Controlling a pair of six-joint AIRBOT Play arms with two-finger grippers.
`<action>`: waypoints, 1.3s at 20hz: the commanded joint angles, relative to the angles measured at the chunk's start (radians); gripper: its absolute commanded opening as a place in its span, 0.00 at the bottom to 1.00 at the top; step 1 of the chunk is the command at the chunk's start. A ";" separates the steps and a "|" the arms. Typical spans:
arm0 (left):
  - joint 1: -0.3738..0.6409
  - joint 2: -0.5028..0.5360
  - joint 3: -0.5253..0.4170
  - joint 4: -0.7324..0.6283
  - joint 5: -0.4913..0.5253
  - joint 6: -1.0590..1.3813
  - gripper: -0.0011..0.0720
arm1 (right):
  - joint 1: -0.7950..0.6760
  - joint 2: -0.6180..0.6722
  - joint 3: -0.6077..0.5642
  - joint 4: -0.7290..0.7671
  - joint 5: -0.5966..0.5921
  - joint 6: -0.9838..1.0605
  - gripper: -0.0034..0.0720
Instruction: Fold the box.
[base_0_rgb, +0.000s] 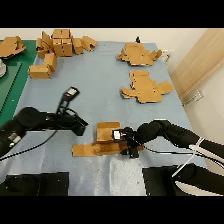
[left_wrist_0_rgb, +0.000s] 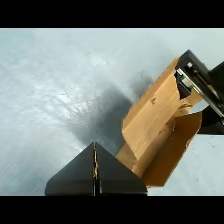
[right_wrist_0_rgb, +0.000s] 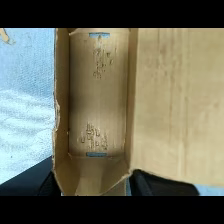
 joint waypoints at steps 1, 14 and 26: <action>0.196 0.050 -0.014 -0.063 -0.115 0.092 0.03 | 0.000 0.000 0.000 0.000 0.000 0.000 0.80; -0.119 -0.146 0.037 0.350 -0.133 0.584 0.03 | -0.001 0.000 0.000 0.000 0.000 0.000 0.80; -0.246 -0.127 0.038 0.297 -0.214 0.347 0.68 | -0.001 0.000 0.000 0.000 0.000 0.000 0.80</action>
